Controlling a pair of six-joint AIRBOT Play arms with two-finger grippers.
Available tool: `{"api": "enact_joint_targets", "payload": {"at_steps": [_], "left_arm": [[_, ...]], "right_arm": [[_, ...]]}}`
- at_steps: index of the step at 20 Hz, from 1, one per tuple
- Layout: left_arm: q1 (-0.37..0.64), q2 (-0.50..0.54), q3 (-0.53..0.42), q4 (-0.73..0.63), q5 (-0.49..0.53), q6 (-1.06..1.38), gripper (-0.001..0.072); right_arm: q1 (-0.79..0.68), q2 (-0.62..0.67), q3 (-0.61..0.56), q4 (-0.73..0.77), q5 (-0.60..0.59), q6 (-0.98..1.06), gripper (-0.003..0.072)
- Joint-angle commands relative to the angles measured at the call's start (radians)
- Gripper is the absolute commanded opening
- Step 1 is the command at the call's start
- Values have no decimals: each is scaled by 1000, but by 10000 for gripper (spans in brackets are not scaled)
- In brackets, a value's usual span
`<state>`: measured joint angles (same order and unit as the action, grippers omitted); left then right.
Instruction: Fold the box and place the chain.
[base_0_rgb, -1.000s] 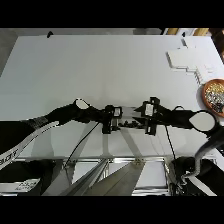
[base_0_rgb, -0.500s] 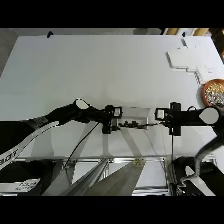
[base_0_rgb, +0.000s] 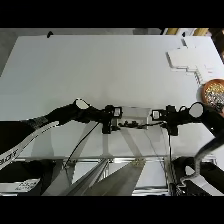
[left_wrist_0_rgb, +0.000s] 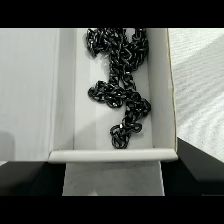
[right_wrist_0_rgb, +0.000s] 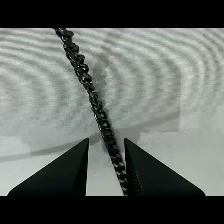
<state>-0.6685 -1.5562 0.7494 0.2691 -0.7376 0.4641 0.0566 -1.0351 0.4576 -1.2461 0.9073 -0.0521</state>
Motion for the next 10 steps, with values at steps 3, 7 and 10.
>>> {"api": "enact_joint_targets", "payload": {"at_steps": [3,7,10], "left_arm": [[0,0,0,0,0,0,311],[0,0,0,0,0,0,311],[0,0,0,0,0,0,311]], "right_arm": [[-1,-30,-1,29,-31,-6,17],[8,9,0,42,36,3,17],[54,114,-1,45,80,15,16]]}}
